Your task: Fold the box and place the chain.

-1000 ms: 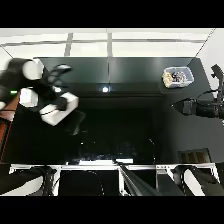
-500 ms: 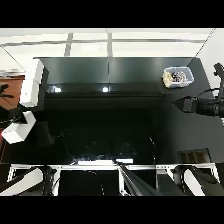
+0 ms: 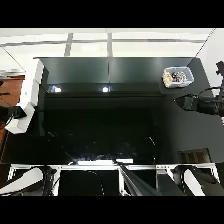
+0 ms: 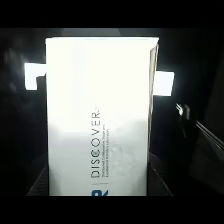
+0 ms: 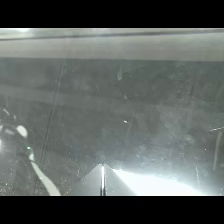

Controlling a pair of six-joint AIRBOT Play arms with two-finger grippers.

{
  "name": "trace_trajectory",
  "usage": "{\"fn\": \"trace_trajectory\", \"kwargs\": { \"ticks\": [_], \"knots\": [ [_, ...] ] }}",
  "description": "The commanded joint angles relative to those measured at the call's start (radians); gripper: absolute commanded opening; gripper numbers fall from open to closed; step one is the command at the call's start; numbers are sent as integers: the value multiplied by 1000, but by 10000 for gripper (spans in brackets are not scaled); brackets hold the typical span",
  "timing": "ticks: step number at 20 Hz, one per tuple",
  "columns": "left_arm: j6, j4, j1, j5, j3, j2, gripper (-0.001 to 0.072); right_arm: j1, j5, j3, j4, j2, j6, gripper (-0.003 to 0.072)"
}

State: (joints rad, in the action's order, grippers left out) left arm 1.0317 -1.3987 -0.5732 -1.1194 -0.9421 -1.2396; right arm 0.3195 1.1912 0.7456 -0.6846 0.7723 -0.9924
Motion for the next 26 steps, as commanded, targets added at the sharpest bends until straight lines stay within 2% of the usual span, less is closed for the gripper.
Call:
{"fn": "trace_trajectory", "kwargs": {
  "ticks": [1,3,4,5,7,11,12,13,14,15,16,18,20,22,23,25,26],
  "knots": [
    [-41,4,22,87,-54,-69,409,0,19,1,4,-1,-3,18],
    [-41,18,36,92,-92,-104,423,0,29,1,3,-1,-3,18],
    [-40,28,47,95,-105,-111,620,0,28,1,4,-1,-3,18],
    [-40,26,61,102,-121,-111,712,0,28,1,4,-1,-4,18],
    [-32,24,91,89,-195,-109,711,0,27,1,6,-1,-3,18],
    [95,38,180,50,-473,-89,704,0,-4,1,62,-1,-2,18],
    [163,72,203,31,-533,-79,653,0,-18,1,73,-1,-2,18],
    [235,119,222,3,-571,-68,480,-8,-33,1,73,-1,-1,18],
    [286,172,241,-37,-588,-53,133,-25,-47,-2,69,-1,6,18],
    [284,238,269,-64,-575,-28,26,-51,-64,-13,63,-1,6,18],
    [280,280,306,-58,-538,5,26,-82,-90,-31,51,-1,6,18],
    [276,282,409,3,-396,101,26,-150,-169,-75,-37,-1,10,18],
    [245,272,518,141,-159,229,26,-203,-271,-116,-214,-1,9,18],
    [235,269,588,259,75,342,27,-209,-238,-127,-282,-1,8,19],
    [235,270,605,279,177,396,26,-209,-228,-127,-281,-1,8,19],
    [235,249,612,294,318,484,26,-209,-227,-127,-281,-1,8,19],
    [235,224,605,305,360,519,27,-209,-227,-127,-281,-1,8,19]
  ]
}}
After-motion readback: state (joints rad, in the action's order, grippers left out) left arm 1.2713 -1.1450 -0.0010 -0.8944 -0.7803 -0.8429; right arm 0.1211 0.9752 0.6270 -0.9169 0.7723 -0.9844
